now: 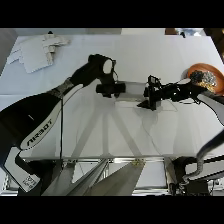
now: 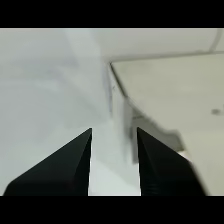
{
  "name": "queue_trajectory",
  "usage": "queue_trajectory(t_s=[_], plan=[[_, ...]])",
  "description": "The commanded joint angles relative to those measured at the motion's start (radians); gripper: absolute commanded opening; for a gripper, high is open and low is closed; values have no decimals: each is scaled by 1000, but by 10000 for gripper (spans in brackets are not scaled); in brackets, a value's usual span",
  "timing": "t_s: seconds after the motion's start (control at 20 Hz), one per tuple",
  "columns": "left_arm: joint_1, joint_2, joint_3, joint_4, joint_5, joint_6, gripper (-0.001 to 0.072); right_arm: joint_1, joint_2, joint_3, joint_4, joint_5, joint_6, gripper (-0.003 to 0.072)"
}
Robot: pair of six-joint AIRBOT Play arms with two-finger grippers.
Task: Fold the box and place the chain.
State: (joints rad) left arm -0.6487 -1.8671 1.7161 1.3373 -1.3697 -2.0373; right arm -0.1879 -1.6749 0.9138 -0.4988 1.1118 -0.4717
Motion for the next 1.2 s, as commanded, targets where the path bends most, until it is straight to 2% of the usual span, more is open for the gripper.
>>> queue_trajectory(t_s=[0.0,0.15,0.35,0.4,0.5,0.6,0.7,0.75,0.8,0.85,0.9,1.0,1.15], plan=[[50,38,0,-6,-170,168,306,0,0,0,-1,-1,-1,445],[95,69,-1,-14,-230,386,306,0,0,0,-1,0,-1,445],[166,131,-1,-68,-102,658,306,0,0,0,-1,-1,-1,445],[192,139,-6,-124,-76,752,306,0,0,0,-1,-1,-1,445],[257,138,-37,-324,-34,995,307,0,0,0,-1,0,-1,445],[327,136,-98,-546,-10,1283,358,0,0,0,-1,-1,-1,445],[380,136,-176,-657,29,1565,358,0,0,0,-1,0,-1,445],[399,135,-222,-674,90,1649,359,0,0,0,-1,-1,-1,445],[412,135,-264,-674,143,1713,411,0,0,0,-1,-1,-1,445],[420,135,-312,-674,187,1812,573,0,0,0,-1,-1,-1,445],[426,135,-354,-675,213,1933,659,0,0,0,-1,-1,-1,445],[428,117,-412,-698,213,2220,692,0,0,0,-1,-1,-1,445],[432,26,-413,-859,101,2467,694,0,0,0,-1,-1,-1,445]])
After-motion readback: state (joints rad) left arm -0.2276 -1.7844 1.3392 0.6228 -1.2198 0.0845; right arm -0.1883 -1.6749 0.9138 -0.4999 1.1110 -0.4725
